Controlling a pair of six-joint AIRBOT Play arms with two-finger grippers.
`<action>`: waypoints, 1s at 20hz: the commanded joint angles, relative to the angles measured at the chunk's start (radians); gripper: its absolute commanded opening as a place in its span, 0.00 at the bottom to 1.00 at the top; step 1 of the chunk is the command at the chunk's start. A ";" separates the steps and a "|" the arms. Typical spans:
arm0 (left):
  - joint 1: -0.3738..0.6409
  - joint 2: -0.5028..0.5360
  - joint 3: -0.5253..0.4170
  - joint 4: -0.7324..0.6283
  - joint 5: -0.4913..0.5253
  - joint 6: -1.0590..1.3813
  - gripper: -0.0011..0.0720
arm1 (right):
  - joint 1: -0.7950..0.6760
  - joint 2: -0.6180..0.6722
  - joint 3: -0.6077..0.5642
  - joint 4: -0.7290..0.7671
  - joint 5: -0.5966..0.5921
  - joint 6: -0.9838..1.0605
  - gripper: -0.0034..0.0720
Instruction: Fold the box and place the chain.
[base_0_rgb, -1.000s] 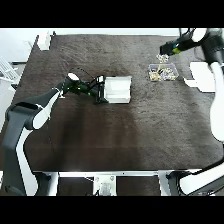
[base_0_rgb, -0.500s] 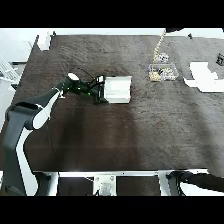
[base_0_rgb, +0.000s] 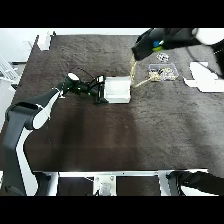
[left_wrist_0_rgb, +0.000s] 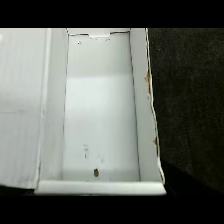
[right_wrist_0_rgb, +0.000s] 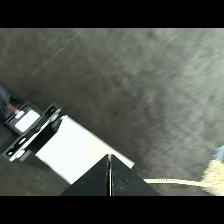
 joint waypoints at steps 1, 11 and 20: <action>0.000 0.000 0.000 0.000 0.000 0.000 0.67 | 0.022 0.000 -0.149 0.005 -0.131 0.066 0.06; 0.000 0.000 0.000 0.000 0.000 0.000 0.67 | -0.080 -0.042 -0.387 -0.085 -0.249 0.161 0.06; 0.000 0.000 0.000 0.000 0.000 0.000 0.67 | -0.459 -0.114 -0.531 0.005 -0.638 0.216 0.79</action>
